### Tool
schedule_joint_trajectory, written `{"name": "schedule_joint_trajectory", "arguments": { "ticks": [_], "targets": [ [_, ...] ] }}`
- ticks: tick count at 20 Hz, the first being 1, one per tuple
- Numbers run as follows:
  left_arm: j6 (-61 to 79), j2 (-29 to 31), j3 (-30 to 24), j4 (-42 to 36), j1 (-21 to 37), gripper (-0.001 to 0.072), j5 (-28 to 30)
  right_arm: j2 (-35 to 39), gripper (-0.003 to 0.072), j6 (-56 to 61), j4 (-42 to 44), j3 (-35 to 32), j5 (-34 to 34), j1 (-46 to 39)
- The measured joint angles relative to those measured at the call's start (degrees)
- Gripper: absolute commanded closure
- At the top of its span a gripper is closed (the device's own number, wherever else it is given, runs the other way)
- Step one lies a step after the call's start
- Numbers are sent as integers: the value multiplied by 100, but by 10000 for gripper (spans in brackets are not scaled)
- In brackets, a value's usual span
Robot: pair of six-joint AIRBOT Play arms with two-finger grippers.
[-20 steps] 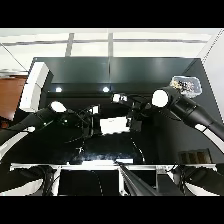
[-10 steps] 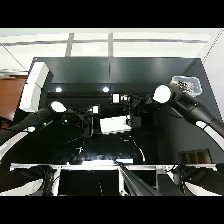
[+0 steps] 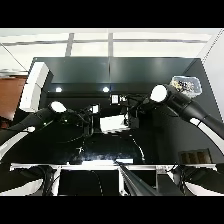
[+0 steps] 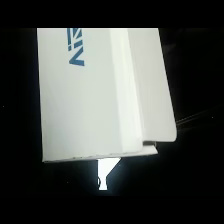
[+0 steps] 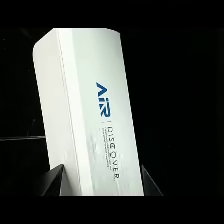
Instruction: Fold the box and place the chain.
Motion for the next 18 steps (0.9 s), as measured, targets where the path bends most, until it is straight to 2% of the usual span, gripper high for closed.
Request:
{"name": "schedule_joint_trajectory", "arguments": {
  "ticks": [1,2,17,18],
  "targets": [
    [0,0,0,2,0,118,2,-4,382,7,7,0,0,0],
    [-9,0,0,0,0,117,15,-11,388,33,9,0,4,4],
    [9,0,0,11,0,118,9,-13,386,363,-20,-90,85,11],
    [9,0,0,11,0,117,11,-13,324,372,-22,-96,87,11]
  ]
}}
